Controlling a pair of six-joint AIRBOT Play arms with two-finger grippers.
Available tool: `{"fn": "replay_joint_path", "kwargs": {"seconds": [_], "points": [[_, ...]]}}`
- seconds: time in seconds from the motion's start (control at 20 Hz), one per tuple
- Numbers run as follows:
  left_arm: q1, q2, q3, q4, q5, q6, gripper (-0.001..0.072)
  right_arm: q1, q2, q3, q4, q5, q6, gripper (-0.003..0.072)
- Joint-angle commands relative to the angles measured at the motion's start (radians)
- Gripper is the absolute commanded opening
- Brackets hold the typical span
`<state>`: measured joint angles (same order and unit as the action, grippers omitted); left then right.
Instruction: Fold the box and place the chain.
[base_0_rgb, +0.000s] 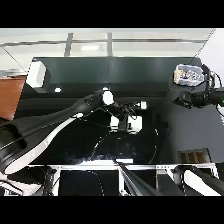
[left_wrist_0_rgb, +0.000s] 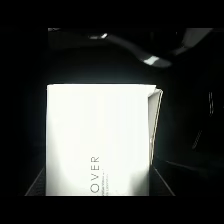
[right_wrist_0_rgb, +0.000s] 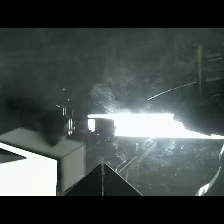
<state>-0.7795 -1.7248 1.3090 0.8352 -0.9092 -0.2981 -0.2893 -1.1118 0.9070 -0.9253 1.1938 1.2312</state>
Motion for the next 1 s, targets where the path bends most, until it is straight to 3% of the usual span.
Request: {"fn": "replay_joint_path", "kwargs": {"seconds": [0.0,0.15,0.3,0.45,0.65,0.8,0.95], "points": [[0.012,0.018,0.044,0.098,0.001,-0.184,0.0283,-0.003,0.001,0.000,-0.014,-0.001,0.007,0.0013],[0.088,0.102,0.058,0.253,-0.030,-0.382,0.0283,-0.003,0.001,0.000,-0.014,0.006,0.007,0.0013],[0.238,0.183,0.057,0.410,-0.145,-0.663,0.0283,-0.003,0.001,0.000,-0.014,0.012,0.007,0.0013],[0.436,0.236,0.035,0.557,-0.312,-0.923,0.0277,-0.003,0.001,0.000,-0.014,0.013,0.007,0.0013],[0.747,0.317,-0.111,0.702,-0.450,-1.074,0.0279,-0.003,0.001,0.000,-0.015,0.013,0.006,0.0013],[1.003,0.374,-0.212,0.723,-0.472,-1.109,0.0279,-0.003,0.001,0.000,-0.015,0.013,0.006,0.0013],[1.148,0.383,-0.227,0.711,-0.361,-1.109,0.0279,-0.003,0.001,0.000,-0.014,0.003,-0.001,0.0013]]}}
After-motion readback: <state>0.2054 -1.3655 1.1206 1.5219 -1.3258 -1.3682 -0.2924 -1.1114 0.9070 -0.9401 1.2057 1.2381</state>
